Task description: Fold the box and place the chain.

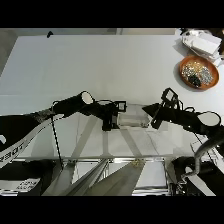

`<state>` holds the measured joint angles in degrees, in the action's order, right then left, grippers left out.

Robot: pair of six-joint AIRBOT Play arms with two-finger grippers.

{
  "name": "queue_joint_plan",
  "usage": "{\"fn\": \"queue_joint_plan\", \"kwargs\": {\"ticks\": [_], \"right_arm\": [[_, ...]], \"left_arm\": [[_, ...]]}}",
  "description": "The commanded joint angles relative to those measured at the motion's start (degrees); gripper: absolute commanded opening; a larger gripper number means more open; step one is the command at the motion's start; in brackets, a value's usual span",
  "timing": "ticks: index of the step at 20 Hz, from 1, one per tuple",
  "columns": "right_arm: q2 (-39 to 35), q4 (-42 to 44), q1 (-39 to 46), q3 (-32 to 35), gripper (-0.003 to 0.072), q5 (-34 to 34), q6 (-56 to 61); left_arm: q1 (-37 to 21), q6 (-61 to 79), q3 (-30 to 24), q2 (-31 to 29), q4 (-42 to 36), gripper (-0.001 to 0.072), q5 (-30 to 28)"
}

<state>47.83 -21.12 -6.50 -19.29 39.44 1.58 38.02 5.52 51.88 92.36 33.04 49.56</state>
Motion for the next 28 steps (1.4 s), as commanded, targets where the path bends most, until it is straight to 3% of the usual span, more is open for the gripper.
{"fn": "queue_joint_plan", "kwargs": {"ticks": [1,5,9,14,16,18,20,22,23,25,27,28], "right_arm": [[9.3,5.5,0.0,0.0,0.0013,-10.3,6.7],[11.4,-0.9,0.0,0.0,0.0013,-8.3,8.9],[11.0,-1.0,0.0,-0.3,0.0013,-6.1,8.9],[1.6,-5.4,0.0,-5.3,0.0012,2.6,8.9],[-4.3,-13.2,0.0,-5.7,0.0012,6.6,8.9],[-8.7,-26.8,0.0,-5.7,0.0012,12.3,8.9],[-10.3,-40.3,0.0,-5.7,0.0012,17.8,9.1],[-10.3,-47.7,0.0,-5.4,0.0018,20.4,8.7],[-10.0,-48.3,0.0,-5.0,0.0105,19.5,8.2],[-8.4,-46.9,0.0,-4.0,0.0373,16.2,6.6],[-5.3,-44.3,0.0,-3.4,0.0343,13.6,5.0],[-3.7,-42.9,0.0,-3.4,0.0251,13.2,3.0]], "left_arm": [[-0.1,0.0,0.0,0.0,0.0,0.0134,0.0],[-0.1,0.0,0.0,0.0,0.0,0.0134,0.0],[-0.1,0.0,0.0,0.0,0.0,0.0134,0.0],[-0.1,0.0,0.0,0.0,0.0,0.0134,0.0],[-0.1,0.0,0.0,0.0,0.0,0.0134,0.0],[-0.1,0.0,0.0,0.0,0.0,0.0134,0.0],[-0.1,0.0,0.0,0.0,0.0,0.0134,0.0],[-0.1,0.0,0.0,0.0,0.0,0.0134,0.0],[-0.1,0.0,0.0,0.0,0.0,0.0134,0.0],[-0.1,0.0,0.0,0.0,0.0,0.0134,0.0],[-0.1,0.0,0.0,0.0,0.0,0.0134,0.0],[-0.1,0.0,0.0,0.0,0.0,0.0134,0.0]]}}
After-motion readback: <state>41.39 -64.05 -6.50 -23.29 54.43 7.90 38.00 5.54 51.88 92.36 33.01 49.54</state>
